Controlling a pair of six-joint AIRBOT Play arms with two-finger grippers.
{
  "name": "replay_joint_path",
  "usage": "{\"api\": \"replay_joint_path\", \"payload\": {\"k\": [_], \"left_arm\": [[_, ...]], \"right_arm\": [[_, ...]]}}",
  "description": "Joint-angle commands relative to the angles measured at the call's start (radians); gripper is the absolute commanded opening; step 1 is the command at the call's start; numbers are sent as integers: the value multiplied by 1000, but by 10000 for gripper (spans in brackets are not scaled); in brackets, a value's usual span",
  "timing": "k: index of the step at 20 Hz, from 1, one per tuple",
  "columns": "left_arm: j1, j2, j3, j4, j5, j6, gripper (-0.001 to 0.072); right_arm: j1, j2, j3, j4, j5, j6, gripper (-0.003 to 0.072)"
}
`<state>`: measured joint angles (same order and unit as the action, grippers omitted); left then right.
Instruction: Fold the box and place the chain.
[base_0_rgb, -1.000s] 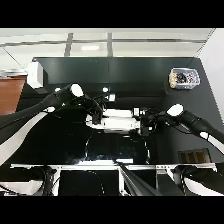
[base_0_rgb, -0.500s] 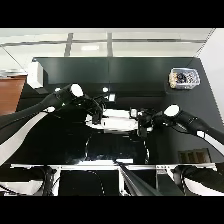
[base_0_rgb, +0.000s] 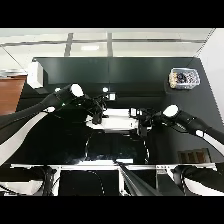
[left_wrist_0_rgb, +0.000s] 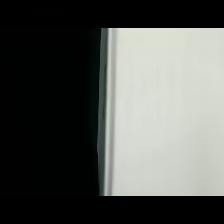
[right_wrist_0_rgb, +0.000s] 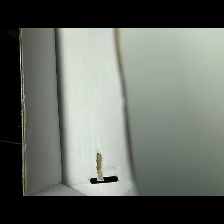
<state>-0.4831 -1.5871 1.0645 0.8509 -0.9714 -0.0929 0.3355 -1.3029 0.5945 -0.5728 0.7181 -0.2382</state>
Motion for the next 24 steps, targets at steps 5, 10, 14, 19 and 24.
{"api": "replay_joint_path", "payload": {"k": [5,10,14,19,24], "left_arm": [[-1,0,1,1,-1,-13,25],[6,2,1,6,-6,-13,31],[57,52,1,6,-5,-77,708],[171,188,1,161,-128,-352,708],[231,221,-3,204,-385,-665,23]], "right_arm": [[1,-7,1,-8,-16,5,605],[1,-7,1,-8,-15,3,442],[1,-7,1,-28,12,-8,442],[1,-7,1,-60,35,-24,443],[1,-7,1,-51,18,-24,442]]}}
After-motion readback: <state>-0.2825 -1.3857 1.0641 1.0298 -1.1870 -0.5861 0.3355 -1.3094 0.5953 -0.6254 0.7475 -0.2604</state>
